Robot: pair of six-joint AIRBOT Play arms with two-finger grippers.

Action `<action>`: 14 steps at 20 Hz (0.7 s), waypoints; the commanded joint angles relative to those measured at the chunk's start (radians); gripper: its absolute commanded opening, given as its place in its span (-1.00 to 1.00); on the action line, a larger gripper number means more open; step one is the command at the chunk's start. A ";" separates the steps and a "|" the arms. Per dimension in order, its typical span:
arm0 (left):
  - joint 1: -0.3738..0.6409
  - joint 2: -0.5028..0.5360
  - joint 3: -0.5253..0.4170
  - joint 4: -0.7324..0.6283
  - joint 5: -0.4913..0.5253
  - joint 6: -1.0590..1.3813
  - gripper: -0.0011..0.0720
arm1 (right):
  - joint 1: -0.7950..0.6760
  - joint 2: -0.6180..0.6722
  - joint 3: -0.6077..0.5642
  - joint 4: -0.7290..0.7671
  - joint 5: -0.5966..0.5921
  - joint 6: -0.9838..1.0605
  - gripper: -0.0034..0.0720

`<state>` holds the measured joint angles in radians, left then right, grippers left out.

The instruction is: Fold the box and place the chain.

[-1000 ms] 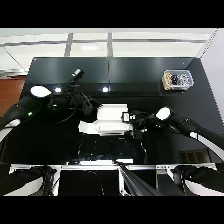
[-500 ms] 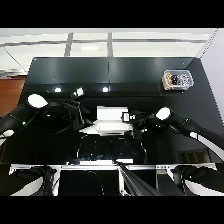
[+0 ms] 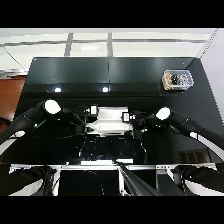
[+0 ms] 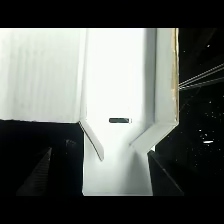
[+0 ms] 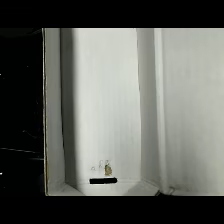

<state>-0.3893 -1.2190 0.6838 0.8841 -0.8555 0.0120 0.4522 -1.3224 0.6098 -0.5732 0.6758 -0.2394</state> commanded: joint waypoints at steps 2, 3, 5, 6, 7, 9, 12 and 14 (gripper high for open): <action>-0.010 -0.018 -0.001 -0.011 -0.048 0.034 0.25 | 0.001 -0.001 0.001 0.000 0.000 0.000 -0.56; -0.010 -0.018 -0.001 -0.028 -0.055 0.037 -0.01 | 0.001 -0.001 0.001 0.000 0.000 0.000 -0.57; -0.010 -0.018 -0.001 -0.095 -0.055 0.063 -0.34 | 0.001 -0.001 0.001 0.000 0.000 0.000 -0.56; -0.011 -0.018 -0.001 -0.124 -0.053 0.074 -0.38 | 0.001 -0.001 0.001 0.000 0.000 0.000 -0.56; -0.011 -0.019 -0.001 -0.144 -0.050 0.074 -0.38 | 0.001 -0.001 0.001 0.000 0.000 0.000 -0.56; -0.011 -0.024 -0.001 -0.178 -0.049 0.074 -0.38 | 0.001 -0.001 0.001 0.000 0.000 0.000 -0.56; -0.010 -0.048 -0.001 -0.258 -0.028 0.074 -0.38 | 0.001 -0.001 0.001 0.000 0.000 0.000 -0.57; -0.016 -0.076 -0.001 -0.295 -0.031 0.075 -0.38 | 0.001 -0.001 0.001 0.000 0.000 0.000 -0.56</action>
